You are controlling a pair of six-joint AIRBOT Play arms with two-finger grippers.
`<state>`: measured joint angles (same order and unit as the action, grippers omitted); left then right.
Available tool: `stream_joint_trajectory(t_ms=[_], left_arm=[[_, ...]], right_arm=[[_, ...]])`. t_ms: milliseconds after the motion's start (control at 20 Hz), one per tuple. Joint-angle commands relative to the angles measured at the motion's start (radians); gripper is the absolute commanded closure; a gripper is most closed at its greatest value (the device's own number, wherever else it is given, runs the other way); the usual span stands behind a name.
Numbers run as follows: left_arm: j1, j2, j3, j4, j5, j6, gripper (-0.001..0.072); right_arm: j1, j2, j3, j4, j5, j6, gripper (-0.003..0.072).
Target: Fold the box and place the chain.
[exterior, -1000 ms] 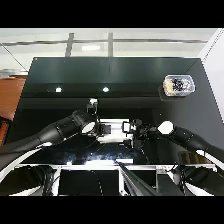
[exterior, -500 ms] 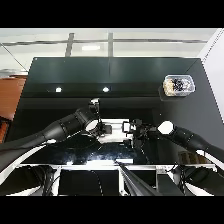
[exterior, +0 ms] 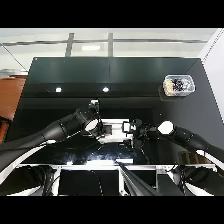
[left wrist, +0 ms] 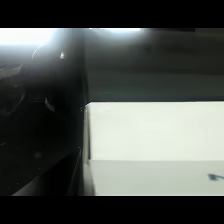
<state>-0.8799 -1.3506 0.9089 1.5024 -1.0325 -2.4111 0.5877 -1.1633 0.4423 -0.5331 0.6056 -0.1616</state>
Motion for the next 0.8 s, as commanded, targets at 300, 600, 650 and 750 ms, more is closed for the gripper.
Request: stream_joint_trajectory(t_ms=[300,600,650,750], left_arm=[[0.014,0.037,-0.056,0.008,0.035,0.003,0.0430],[0.014,0.028,-0.056,0.017,0.057,0.002,0.0433],[0.014,0.023,-0.056,0.016,0.057,0.002,0.0433],[0.014,0.019,-0.056,0.015,0.057,0.002,0.0454]], right_arm=[[0.001,-0.001,-0.001,0.000,0.000,0.000,0.0205],[0.001,-0.001,-0.001,0.000,0.000,0.000,0.0206],[0.001,-0.001,-0.001,0.000,0.000,0.000,0.0206],[0.001,-0.001,-0.001,0.000,0.000,0.000,0.0205]])
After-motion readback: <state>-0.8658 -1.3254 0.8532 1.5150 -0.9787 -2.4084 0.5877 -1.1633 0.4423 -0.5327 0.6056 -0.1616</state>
